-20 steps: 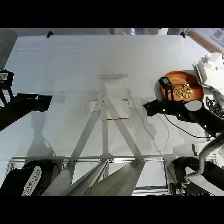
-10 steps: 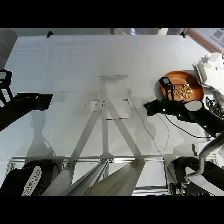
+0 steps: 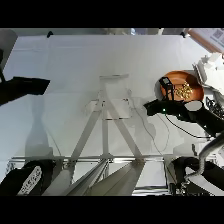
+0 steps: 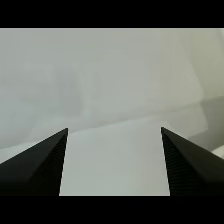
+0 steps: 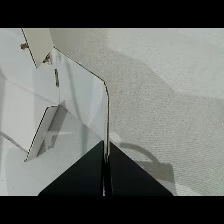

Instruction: Fold the box and place the chain.

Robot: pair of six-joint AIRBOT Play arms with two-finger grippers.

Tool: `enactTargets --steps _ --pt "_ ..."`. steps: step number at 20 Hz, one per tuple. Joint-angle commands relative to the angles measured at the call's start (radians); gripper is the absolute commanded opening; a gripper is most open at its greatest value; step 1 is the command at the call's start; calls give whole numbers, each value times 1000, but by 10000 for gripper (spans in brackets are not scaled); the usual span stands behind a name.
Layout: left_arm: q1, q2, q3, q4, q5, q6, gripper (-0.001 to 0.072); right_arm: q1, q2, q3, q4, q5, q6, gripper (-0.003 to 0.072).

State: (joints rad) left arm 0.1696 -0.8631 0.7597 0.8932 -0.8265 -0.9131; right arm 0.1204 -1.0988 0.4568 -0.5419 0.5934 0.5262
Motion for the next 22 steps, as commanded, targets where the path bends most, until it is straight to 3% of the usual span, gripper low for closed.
enactTargets --steps 1,4,7,12,15,19,22 --pt "-51 -177 166 -3 -135 37 631 1 0 0 0 0 0 13" --pt "-169 -270 232 -3 -76 92 630 1 0 0 0 0 0 13" --pt "-280 -339 237 -3 44 102 629 1 0 0 0 0 0 13" --pt "-352 -424 237 -15 43 106 630 1 0 0 0 0 0 13" --pt "-352 -460 268 -53 -26 106 630 1 0 0 0 0 0 13" --pt "-326 -566 394 -179 -259 196 634 1 0 0 0 0 0 13" --pt "-337 -629 441 -233 -269 335 635 1 0 0 0 0 0 13"
